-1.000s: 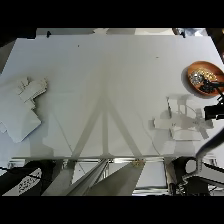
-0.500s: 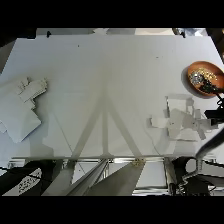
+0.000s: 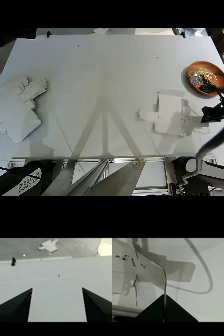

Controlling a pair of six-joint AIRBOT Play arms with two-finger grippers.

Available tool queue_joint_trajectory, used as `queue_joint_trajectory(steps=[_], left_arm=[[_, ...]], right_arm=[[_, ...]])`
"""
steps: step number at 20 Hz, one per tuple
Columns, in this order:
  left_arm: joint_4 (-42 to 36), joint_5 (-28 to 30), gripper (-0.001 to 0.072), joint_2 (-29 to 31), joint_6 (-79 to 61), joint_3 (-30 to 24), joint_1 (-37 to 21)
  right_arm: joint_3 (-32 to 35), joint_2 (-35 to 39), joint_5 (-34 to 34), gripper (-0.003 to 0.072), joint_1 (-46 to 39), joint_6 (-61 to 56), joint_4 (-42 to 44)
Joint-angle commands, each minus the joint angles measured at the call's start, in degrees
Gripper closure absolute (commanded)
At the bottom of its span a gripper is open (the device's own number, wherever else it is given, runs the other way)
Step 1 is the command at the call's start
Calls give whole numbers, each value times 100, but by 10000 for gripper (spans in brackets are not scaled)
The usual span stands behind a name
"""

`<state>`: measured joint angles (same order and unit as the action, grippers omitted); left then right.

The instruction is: Fold the box and place the chain.

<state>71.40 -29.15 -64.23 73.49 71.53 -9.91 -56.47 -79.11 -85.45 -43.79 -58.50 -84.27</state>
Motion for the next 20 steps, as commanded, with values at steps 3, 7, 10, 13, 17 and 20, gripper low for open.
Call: queue_joint_trajectory(steps=[3, 7, 10, 13, 17, 20], left_arm=[[0, 2, 12, 2, 0, 2, 2], [0, 0, 12, 2, 0, 2, 2], [0, 0, 12, 2, 0, 2, 2], [0, 0, 12, 2, 0, 2, 2], [0, 0, 12, 2, 0, 2, 2], [0, 0, 12, 2, 0, 2, 2]], right_arm=[[0, 424, 525, 671, 149, 1056, 2299], [0, 544, 1331, 672, 1145, 1394, 2625], [0, 540, 2074, 672, 2162, 1685, 3263], [2, 518, 3023, 672, 3254, 1805, 3526], [4, 199, 3773, 671, 4190, 1781, 3526], [4, -385, 3860, 671, 4489, 1753, 3501]])
